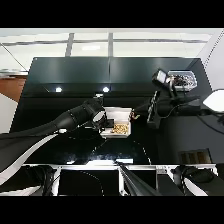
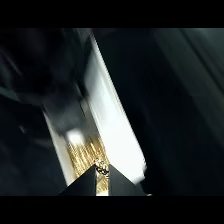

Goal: Fold the box and place the chain.

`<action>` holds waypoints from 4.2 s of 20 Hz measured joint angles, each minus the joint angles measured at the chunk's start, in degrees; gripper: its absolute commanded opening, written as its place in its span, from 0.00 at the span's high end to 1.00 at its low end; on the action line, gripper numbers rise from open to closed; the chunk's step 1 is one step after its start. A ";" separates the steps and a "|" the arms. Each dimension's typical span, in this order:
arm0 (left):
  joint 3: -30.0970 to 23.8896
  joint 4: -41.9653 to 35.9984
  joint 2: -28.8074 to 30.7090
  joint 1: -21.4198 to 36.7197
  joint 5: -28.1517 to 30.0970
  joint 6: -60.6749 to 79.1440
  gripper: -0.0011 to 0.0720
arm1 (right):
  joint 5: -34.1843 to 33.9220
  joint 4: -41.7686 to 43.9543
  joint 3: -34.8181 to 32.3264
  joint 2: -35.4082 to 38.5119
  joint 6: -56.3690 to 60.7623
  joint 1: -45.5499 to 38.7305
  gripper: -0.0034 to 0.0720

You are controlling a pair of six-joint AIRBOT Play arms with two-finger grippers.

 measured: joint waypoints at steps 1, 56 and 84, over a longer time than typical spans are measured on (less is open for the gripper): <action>0.00 0.00 0.02 0.00 0.00 0.00 0.94 | 1.44 0.20 1.90 0.09 0.87 0.00 0.91; 1.99 -1.68 3.28 0.72 -5.07 7.15 0.29 | 3.37 1.38 -1.53 -1.03 12.98 -12.85 0.16; -21.66 -42.95 21.64 33.40 1.44 117.59 0.02 | 0.68 -1.29 -1.53 -1.03 16.13 -13.49 0.01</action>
